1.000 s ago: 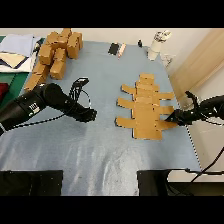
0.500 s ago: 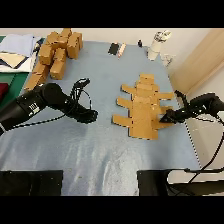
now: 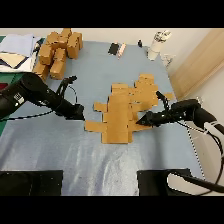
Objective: Fold the box.
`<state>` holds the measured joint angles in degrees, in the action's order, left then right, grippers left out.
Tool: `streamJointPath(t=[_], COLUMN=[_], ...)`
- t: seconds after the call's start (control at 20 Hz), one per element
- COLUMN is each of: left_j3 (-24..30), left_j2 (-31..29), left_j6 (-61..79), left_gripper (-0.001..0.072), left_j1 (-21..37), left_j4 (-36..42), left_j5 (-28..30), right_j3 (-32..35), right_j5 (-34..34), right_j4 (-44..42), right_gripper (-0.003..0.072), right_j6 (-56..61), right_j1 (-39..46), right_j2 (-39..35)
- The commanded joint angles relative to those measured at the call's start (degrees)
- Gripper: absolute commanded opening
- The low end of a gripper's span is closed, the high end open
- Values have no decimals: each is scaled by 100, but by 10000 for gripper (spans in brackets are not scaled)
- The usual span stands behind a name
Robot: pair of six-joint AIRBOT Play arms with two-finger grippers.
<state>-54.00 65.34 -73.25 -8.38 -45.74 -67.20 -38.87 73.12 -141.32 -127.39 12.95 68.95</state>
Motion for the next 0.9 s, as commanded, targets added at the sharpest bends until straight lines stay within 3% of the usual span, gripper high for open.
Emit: streamJointPath(t=[0.0, 0.2, 0.3, 0.55, 0.65, 0.85], left_j3=[2, 4, 4, 17, 68, 273], left_j2=[2, 2, 2, 2, 4, 2], left_j6=[372, 581, 645, 855, 984, 1097], left_gripper=[15, 15, 16, 18, 476, 484], left_j1=[481, 560, 560, 562, 564, 732], left_j4=[118, 111, 105, 96, 55, 50], left_j5=[-428, -463, -485, -649, -739, -721], right_j3=[699, 789, 787, 789, 857, 1322], right_j5=[-1456, -2911, -3217, -2476, -2155, -2122], right_j4=[-92, 313, 356, 520, 741, 734], right_gripper=[-1, -2, -2, -2, -3, -3], right_j6=[586, 1202, 1394, 1615, 2013, 2258], right_j1=[-363, -850, -1193, -2245, -2695, -3469], right_j2=[-1093, -1797, -1825, -1825, -1825, -1825])
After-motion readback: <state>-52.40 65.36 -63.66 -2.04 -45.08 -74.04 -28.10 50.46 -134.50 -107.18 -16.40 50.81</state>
